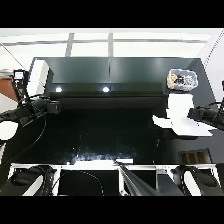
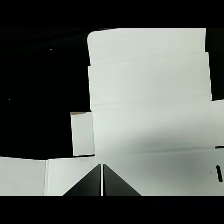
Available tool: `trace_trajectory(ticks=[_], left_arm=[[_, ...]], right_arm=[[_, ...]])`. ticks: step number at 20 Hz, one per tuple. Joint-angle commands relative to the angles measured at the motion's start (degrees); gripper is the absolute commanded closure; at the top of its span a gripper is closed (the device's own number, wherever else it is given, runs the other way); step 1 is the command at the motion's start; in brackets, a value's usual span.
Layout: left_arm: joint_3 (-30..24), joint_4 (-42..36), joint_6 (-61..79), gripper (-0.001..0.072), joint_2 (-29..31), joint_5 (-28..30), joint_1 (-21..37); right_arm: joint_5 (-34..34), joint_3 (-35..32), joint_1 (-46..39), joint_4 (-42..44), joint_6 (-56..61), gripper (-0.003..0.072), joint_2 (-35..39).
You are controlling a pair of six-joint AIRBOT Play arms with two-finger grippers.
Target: Fold the box and place the chain.
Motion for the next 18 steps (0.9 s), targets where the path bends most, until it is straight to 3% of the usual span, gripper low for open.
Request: trace_trajectory(ticks=[1, 3, 4, 5, 6, 8, 9, 11, 12, 15, 18], left_arm=[[-0.02, -2.27, -0.02, 0.0679, 0.07, 0.44, -0.17], [-0.02, -4.17, -0.02, 0.0674, -0.46, 3.72, -0.24], [-0.02, -4.22, -0.02, 0.0516, -0.83, 5.07, -0.2], [-0.02, -4.22, 0.0, 0.0127, -1.4, 6.86, -0.2], [0.02, -4.48, -0.22, 0.0003, -2.12, 8.2, -0.2], [0.04, -4.35, -0.2, 0.0003, -3.06, 8.33, -0.22], [0.04, -4.33, -0.2, 0.0004, -3.28, 8.33, -0.22], [0.04, -4.35, -0.2, 0.0003, -3.26, 8.31, -0.24], [0.04, -4.35, -0.2, 0.0003, -3.26, 8.13, -0.24], [0.04, -4.35, -0.2, 0.0004, -3.26, 7.21, -0.24], [0.04, -4.48, -0.2, 0.0003, -3.28, 5.68, -0.24]], right_arm=[[-0.81, 0.0, -0.02, 0.07, 0.02, 0.066, 0.04], [-1.29, 0.0, -0.02, -0.83, -0.04, 0.0656, 0.04], [-2.62, 0.0, -0.02, -1.97, -0.02, 0.0499, -0.02], [-3.89, 0.0, -0.02, -3.28, -0.17, -0.0031, -0.24], [-5.33, 0.0, -0.02, -4.17, -0.48, -0.0016, -0.48], [-8.87, 0.7, -0.48, -12.87, 3.19, -0.0011, -1.46], [-10.43, 1.7, -2.38, -21.86, 10.4, -0.001, -2.99], [-12.41, 3.87, -11.34, -34.53, 20.48, -0.001, -8.83], [-13.07, 4.96, -17.66, -34.16, 20.55, -0.001, -12.57], [-9.53, 11.17, -36.96, -20.79, 13.09, -0.001, -26.18], [2.56, 20.94, -50.51, 10.27, -12.87, -0.001, -39.12]])
